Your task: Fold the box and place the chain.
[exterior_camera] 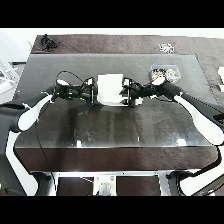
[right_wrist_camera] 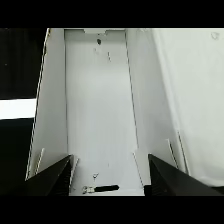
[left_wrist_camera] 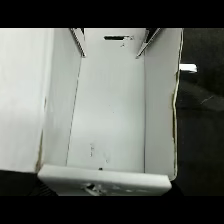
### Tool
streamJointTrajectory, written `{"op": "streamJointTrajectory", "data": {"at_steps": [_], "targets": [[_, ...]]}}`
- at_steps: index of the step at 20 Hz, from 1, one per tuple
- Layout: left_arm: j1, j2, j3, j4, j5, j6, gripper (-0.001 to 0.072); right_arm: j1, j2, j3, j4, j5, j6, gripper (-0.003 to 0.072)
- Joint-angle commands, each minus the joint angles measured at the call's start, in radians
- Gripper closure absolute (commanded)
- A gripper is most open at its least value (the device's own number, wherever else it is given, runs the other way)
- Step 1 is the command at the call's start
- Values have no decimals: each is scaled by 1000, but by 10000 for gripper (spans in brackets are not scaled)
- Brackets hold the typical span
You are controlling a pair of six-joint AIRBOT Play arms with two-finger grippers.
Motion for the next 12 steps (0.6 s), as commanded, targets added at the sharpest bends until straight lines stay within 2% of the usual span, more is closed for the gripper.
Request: {"op": "streamJointTrajectory", "data": {"at_steps": [1,2,3,5,8,12], "targets": [[0,1,0,0,1,0,169,-21,7,4,-126,25,126,117],[0,0,0,0,1,0,169,-36,19,4,-138,53,167,310],[0,0,0,0,1,0,168,-51,38,4,-137,66,200,396],[0,0,0,0,1,0,169,-77,97,4,-148,67,254,664],[0,0,0,0,1,0,168,-114,221,4,-172,67,475,682],[0,0,0,0,1,0,169,-197,311,4,-317,67,998,683]]}}
